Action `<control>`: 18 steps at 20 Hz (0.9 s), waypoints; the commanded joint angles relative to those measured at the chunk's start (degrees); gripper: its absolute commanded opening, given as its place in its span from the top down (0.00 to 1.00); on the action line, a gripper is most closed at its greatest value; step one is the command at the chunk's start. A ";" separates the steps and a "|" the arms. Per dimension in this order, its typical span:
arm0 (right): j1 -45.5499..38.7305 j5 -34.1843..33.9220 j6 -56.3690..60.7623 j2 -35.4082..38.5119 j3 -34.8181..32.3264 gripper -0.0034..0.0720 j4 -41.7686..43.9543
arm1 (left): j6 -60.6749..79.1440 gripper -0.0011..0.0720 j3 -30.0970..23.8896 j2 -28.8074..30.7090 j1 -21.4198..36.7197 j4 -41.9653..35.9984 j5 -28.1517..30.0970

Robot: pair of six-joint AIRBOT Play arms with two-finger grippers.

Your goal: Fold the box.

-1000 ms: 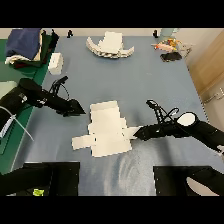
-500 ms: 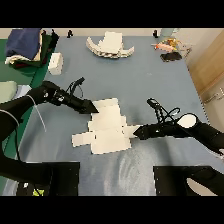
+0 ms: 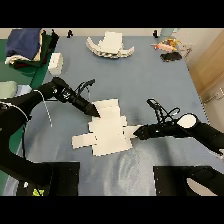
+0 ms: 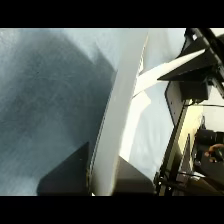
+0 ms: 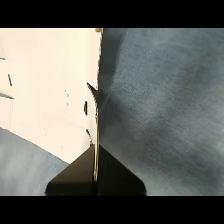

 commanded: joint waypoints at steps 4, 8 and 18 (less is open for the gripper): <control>-0.15 -0.17 1.46 0.11 0.17 0.63 -0.02 | 3.76 0.97 2.45 -0.20 -0.63 -1.75 -1.90; -3.28 0.52 9.73 0.22 4.35 0.58 -5.46 | 10.34 0.97 4.22 0.02 -0.68 -6.40 -1.81; -11.04 1.05 25.53 1.84 21.05 0.47 -14.40 | 32.79 0.97 -6.84 14.60 -8.92 -4.44 17.79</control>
